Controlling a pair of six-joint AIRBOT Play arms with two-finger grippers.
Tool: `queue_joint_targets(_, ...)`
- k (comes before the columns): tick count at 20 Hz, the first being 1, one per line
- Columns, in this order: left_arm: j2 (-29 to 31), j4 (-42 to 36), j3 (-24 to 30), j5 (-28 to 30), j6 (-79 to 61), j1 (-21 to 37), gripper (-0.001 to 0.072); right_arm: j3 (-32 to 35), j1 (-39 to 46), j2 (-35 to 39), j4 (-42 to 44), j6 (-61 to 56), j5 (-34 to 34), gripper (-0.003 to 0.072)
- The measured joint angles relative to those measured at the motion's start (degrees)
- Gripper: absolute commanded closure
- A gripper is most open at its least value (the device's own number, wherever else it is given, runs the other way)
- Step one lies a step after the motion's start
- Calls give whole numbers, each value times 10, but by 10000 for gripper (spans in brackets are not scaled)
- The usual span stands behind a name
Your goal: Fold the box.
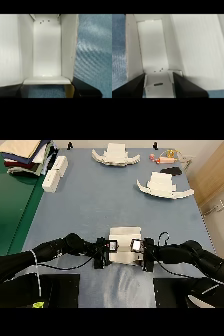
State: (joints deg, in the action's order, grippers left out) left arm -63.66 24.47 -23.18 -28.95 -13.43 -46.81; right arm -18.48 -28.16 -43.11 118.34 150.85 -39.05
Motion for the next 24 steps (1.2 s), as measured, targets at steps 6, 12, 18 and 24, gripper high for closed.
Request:
queue_joint_targets(6,0,0,0,0,0,0,182,-69,0,29,-144,-235,-158,683)
queue_joint_targets(12,0,0,0,0,0,0,182,-122,33,69,-426,-686,-344,685)
queue_joint_targets(18,0,0,0,0,0,0,181,-106,140,14,-390,-825,-365,685)
queue_joint_targets(24,0,0,0,0,0,0,181,-85,177,-50,-229,-764,-298,685)
